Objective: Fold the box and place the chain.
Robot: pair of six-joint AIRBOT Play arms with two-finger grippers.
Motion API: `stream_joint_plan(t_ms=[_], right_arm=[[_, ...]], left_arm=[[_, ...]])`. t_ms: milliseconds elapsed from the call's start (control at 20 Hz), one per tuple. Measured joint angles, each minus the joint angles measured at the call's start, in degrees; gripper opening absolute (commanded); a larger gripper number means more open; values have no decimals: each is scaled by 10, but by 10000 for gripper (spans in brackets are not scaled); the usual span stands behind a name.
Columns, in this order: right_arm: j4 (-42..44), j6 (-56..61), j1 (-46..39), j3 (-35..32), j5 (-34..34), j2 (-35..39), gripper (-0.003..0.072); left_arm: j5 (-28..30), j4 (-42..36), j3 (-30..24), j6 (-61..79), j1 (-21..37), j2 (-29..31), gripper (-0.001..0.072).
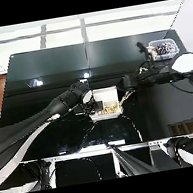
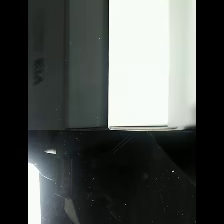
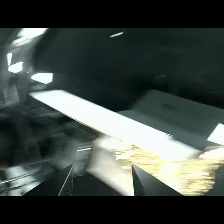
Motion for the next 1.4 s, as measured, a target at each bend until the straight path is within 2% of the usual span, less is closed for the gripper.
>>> stream_joint_plan(t_ms=[50, 100, 150, 200, 300, 450, 650, 800, 1000, 1250, 1350, 1400], right_arm=[[-31, -9, -21, 0, 1, 0, 418], [-62, -23, -37, -1, -3, 0, 471], [-88, -47, -48, -3, -6, 0, 676], [-113, -82, -55, -7, -13, -1, 703], [-143, -165, -60, -18, -33, -6, 702], [-157, -351, -46, -45, -91, -33, 701], [-59, -670, -32, -62, -134, -104, 700], [-2, -809, -28, -65, -139, -147, 699], [6, -884, -27, -67, -139, -176, 699], [-19, -911, -26, -67, -120, -186, 686], [-28, -915, -26, -67, -115, -188, 488], [-30, -916, -26, -67, -114, -188, 476]], left_arm=[[0, 0, 0, 0, 0, 0, 29], [0, 0, 0, 0, 0, 0, 29], [0, 0, 0, 0, 0, 0, 29], [0, 0, 0, 0, 0, 0, 29], [0, 0, 0, 0, 0, 0, 29], [0, 0, 0, 0, 0, 0, 29], [-1, 0, 0, 0, 0, 0, 29], [-1, 0, 0, 0, 0, 0, 29], [-1, 0, 0, 0, 0, 0, 29], [-1, 0, 0, 0, 0, 0, 29], [-1, 0, 0, 0, 0, 0, 29], [-1, 0, 0, 0, 0, 0, 29]])
